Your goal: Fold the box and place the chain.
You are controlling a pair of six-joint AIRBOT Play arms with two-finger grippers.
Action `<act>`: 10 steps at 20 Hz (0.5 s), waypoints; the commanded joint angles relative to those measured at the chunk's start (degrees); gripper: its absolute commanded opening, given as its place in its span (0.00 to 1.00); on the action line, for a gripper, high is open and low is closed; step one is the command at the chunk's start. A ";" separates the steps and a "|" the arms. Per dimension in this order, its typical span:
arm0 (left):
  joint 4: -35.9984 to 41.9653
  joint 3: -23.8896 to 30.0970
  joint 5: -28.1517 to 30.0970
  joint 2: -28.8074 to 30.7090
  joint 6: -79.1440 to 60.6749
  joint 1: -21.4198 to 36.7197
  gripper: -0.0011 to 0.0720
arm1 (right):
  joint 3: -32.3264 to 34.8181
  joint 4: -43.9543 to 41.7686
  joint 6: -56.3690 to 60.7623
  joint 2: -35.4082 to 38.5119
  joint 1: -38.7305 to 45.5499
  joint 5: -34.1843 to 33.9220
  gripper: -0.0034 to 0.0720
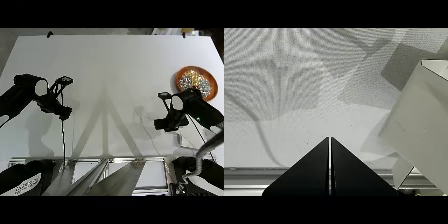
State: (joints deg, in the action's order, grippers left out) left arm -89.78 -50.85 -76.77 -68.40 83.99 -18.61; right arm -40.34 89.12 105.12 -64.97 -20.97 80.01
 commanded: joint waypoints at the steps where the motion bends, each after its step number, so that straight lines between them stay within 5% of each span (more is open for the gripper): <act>1: -0.02 0.02 0.02 0.02 0.00 -0.04 0.88 | 0.00 0.00 0.02 -0.02 0.02 0.00 0.07; 10: -0.02 0.02 0.02 0.02 0.00 -0.04 0.88 | 0.00 0.15 0.02 -0.02 0.02 -0.57 0.07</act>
State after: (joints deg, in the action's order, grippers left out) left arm -89.78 -50.85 -76.77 -68.40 83.99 -18.61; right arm -40.34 89.12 105.14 -64.97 -20.97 79.99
